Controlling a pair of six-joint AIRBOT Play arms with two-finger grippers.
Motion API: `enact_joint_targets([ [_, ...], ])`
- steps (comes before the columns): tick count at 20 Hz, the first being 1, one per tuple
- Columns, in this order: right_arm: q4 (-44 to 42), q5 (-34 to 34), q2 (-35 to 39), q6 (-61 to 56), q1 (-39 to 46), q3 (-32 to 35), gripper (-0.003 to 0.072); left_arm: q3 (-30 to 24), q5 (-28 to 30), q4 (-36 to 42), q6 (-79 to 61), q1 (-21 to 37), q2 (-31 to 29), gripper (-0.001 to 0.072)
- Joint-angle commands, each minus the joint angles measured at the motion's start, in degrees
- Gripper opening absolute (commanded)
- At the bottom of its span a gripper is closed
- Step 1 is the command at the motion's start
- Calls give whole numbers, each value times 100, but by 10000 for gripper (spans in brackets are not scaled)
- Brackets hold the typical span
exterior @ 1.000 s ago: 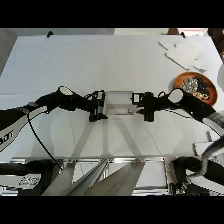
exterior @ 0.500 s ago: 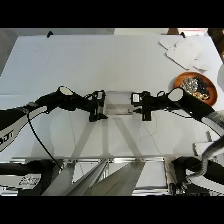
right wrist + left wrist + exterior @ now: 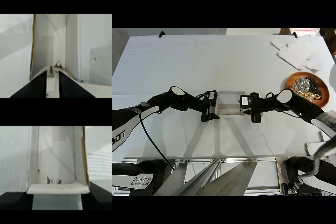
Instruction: Fold the box and place the chain.
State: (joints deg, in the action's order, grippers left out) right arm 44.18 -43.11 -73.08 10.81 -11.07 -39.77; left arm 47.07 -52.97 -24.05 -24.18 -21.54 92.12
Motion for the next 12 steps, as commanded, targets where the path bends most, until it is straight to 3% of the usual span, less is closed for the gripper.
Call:
enact_joint_targets([
  [1, -7, 380, -4, 0, -219, 0, 117, 2, 4, 0, 4, 0, -4, 291],
  [2, -9, 363, -4, -4, -219, 0, 177, 2, 7, 0, 4, 0, -4, 291],
  [3, -4, 365, -2, -7, -219, 0, 316, 2, 7, 2, 4, 0, -4, 291],
  [4, -4, 365, -2, -28, -219, 0, 373, 2, 4, 0, 4, 0, -4, 291],
  [5, -4, 356, -2, -28, -219, 0, 370, 2, 7, 0, 4, 0, -4, 291],
  [6, -4, 350, -2, -28, -219, 0, 345, 2, 7, 2, 4, 0, -4, 291],
  [7, -4, 350, 0, -28, -219, 0, 270, 2, 4, 2, 4, 0, -4, 291],
  [9, 37, 356, 42, -31, -219, 0, 11, 2, 4, 2, 4, 0, -4, 291],
  [12, 42, 374, 315, -44, -219, -2, 9, 2, 4, 2, 4, 0, -4, 291],
])
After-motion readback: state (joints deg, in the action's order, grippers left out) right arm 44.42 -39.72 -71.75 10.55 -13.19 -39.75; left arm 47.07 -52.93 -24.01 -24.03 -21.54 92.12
